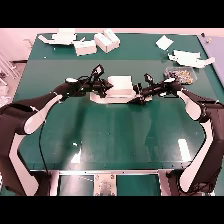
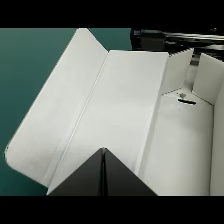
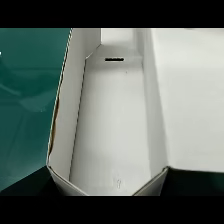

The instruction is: Fold the box and place the chain.

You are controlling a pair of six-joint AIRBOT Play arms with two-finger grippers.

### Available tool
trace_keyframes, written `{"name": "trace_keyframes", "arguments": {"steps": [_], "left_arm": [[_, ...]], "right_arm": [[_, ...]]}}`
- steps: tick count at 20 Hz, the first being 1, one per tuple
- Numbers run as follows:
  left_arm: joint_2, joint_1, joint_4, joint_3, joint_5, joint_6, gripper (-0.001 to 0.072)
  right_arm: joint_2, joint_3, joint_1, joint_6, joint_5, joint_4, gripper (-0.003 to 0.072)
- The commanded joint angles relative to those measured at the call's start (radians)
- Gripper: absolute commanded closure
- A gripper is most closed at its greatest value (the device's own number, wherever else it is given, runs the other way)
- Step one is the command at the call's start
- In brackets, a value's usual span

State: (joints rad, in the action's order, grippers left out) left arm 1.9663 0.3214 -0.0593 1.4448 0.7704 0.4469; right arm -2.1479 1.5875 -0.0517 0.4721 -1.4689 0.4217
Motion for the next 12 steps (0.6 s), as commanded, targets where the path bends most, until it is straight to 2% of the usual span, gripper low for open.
{"name": "trace_keyframes", "arguments": {"steps": [1, 4, 5, 6, 7, 11, 12], "left_arm": [[-0.021, 0.0, -0.009, 0.018, -0.002, -0.001, 0.0689], [-0.064, -0.013, -0.014, 0.022, 0.014, -0.002, 0.0686], [-0.08, -0.023, -0.021, 0.022, 0.039, -0.003, 0.0615], [-0.097, -0.035, -0.024, 0.022, 0.079, -0.005, 0.0448], [-0.117, -0.05, -0.032, 0.022, 0.129, -0.007, 0.0414], [-0.162, -0.121, -0.118, 0.022, 0.307, -0.142, 0.0413], [-0.164, -0.135, -0.164, 0.022, 0.343, -0.174, 0.0391]], "right_arm": [[0.0, 0.0, 0.0, -0.001, 0.001, 0.0, 0.0099], [0.0, 0.0, 0.0, -0.001, 0.001, 0.0, 0.0099], [0.0, 0.0, 0.0, 0.0, 0.001, 0.0, 0.0099], [0.0, 0.0, 0.0, -0.001, 0.001, 0.0, 0.0099], [0.0, 0.0, 0.0, -0.001, 0.001, 0.0, 0.0099], [0.0, 0.0, 0.0, -0.001, 0.001, 0.0, 0.0099], [0.0, 0.0, 0.0, -0.001, 0.001, 0.0, 0.0099]]}}
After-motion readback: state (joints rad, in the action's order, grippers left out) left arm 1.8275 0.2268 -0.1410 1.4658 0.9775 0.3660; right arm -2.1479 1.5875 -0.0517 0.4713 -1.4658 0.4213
